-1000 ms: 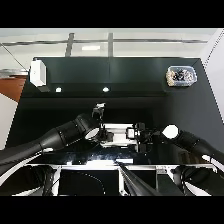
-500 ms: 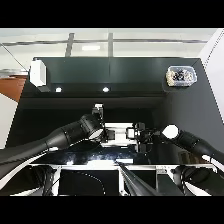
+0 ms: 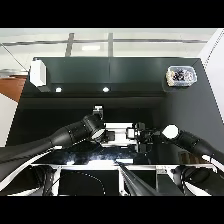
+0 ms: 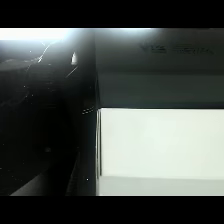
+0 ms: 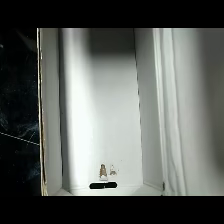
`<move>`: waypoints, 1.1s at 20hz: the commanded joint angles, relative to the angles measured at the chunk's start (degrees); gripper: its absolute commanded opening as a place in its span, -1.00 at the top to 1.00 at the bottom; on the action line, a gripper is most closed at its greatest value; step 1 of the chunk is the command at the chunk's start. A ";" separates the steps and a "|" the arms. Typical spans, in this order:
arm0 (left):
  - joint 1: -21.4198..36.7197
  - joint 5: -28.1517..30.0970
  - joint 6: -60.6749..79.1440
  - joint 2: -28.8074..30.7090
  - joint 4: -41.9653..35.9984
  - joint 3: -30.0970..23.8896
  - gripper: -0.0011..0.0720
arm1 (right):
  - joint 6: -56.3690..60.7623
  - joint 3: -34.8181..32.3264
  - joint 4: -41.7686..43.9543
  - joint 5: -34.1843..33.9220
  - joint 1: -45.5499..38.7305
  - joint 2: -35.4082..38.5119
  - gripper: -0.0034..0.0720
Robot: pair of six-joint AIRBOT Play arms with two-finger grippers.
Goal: Fold the box and place the chain.
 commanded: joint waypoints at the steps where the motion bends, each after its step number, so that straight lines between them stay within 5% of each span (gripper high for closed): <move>1: 0.02 1.70 -0.13 -0.22 -0.39 0.00 0.22 | 0.00 -0.02 0.00 0.00 0.07 -0.02 -0.15; 4: 0.02 1.44 -0.13 -0.22 -0.42 0.00 0.26 | 0.00 -0.02 0.00 0.00 0.07 -0.02 -0.15; 7: 0.00 2.25 -0.09 -0.22 -0.44 0.00 0.86 | 0.00 -0.02 0.00 0.00 0.04 -0.02 -0.15; 12: 0.00 2.38 0.09 -0.22 -0.42 0.00 0.90 | 0.00 -0.02 0.00 -0.04 0.04 -0.02 -0.15; 15: 0.00 2.38 0.11 -0.22 -0.35 0.02 0.88 | 0.00 -0.02 0.00 -0.04 0.04 -0.02 -0.15; 18: 0.02 1.44 0.11 -0.22 0.52 0.96 0.10 | 0.00 -0.02 0.00 -0.04 0.04 -0.02 -0.15; 22: 0.00 0.76 0.11 -0.22 1.77 2.10 0.09 | 0.00 -0.02 0.00 -0.20 0.07 -0.02 -0.15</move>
